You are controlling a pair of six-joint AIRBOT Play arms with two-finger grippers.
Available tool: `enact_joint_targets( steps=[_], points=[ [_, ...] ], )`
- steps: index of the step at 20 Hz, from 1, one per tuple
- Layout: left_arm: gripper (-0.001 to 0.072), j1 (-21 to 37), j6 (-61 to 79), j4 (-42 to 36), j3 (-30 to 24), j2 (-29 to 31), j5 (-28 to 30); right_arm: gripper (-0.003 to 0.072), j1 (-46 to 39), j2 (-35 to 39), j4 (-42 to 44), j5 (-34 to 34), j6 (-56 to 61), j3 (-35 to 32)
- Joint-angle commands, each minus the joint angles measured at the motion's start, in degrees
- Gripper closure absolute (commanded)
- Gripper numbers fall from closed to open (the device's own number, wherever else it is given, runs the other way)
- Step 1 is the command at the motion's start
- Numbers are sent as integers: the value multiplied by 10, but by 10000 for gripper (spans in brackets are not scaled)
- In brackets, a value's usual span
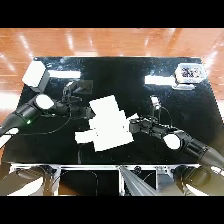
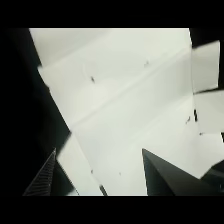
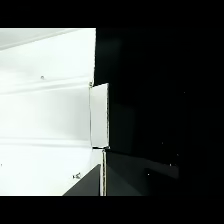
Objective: Fold the box and place the chain.
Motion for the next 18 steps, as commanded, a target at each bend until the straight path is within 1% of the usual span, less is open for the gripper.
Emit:
enact_joint_targets(
  steps=[1, 4, 6, 7, 9, 13, 15, 18],
  points=[
    [100, 47, 96, -91, 9, -48, -2, 647, 7, 1, -10, -10, -2, -2],
    [100, 112, 186, -181, 13, -99, -101, 648, 7, 1, -10, -9, 1, -2],
    [98, 139, 257, -235, 17, -135, -168, 648, 7, 1, -10, -10, 1, -2],
    [97, 144, 282, -243, 19, -151, -189, 647, 7, 1, -10, -10, 1, -2],
    [97, 141, 307, -243, 23, -179, -208, 647, 7, 1, -10, -9, 6, -2],
    [97, 109, 326, -247, 36, -222, -238, 648, 7, 1, -10, -10, 9, -2],
    [97, 91, 360, -255, 44, -228, -254, 647, 7, 1, -10, -10, 9, -2],
    [98, 78, 389, -256, 52, -228, -256, 648, 7, 1, -10, -8, 9, -2]
  ],
)
